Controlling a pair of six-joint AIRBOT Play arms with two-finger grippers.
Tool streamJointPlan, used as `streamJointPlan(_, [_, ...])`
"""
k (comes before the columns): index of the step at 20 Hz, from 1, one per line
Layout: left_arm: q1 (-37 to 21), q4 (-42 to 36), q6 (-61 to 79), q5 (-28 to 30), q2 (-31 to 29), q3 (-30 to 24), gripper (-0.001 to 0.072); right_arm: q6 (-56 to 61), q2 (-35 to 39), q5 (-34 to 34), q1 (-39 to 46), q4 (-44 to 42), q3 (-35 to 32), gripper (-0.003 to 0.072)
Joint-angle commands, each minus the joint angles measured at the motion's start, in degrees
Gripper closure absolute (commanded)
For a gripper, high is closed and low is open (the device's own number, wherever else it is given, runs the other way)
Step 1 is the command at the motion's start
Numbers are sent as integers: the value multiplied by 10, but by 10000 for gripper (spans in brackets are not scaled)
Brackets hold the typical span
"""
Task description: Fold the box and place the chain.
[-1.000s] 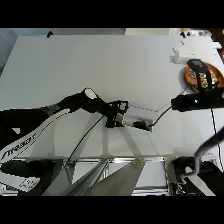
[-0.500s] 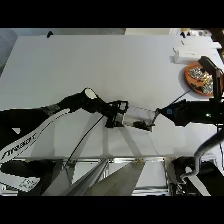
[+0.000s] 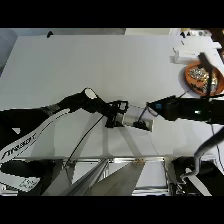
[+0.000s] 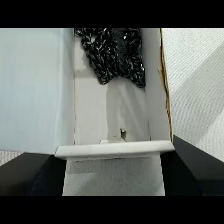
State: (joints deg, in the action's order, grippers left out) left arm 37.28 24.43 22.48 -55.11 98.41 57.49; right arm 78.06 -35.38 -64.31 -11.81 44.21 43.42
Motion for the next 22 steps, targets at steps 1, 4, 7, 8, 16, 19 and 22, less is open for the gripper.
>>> streamJointPlan(1, [0, 0, 0, 0, 0, 0, 500, -1, -33, 75, -72, 65, -44, 666])
streamJointPlan(4, [0, 0, 0, 0, 0, 0, 500, 0, -87, 103, -121, 99, -70, 666])
streamJointPlan(7, [0, 0, 0, 0, 0, 0, 500, 2, -132, 127, -138, 99, -71, 664])
streamJointPlan(8, [0, 0, 0, 0, 0, 0, 500, 11, -136, 134, -138, 99, -71, 656])
streamJointPlan(16, [0, 0, 0, 0, 0, 0, 500, 25, -133, 139, -138, 82, -31, 562])
streamJointPlan(19, [0, 0, 0, 0, 0, 0, 500, 24, -133, 121, -138, 95, 30, 562])
streamJointPlan(22, [0, 0, 0, 0, 0, 0, 500, 30, -133, 121, -129, 167, 90, 563])
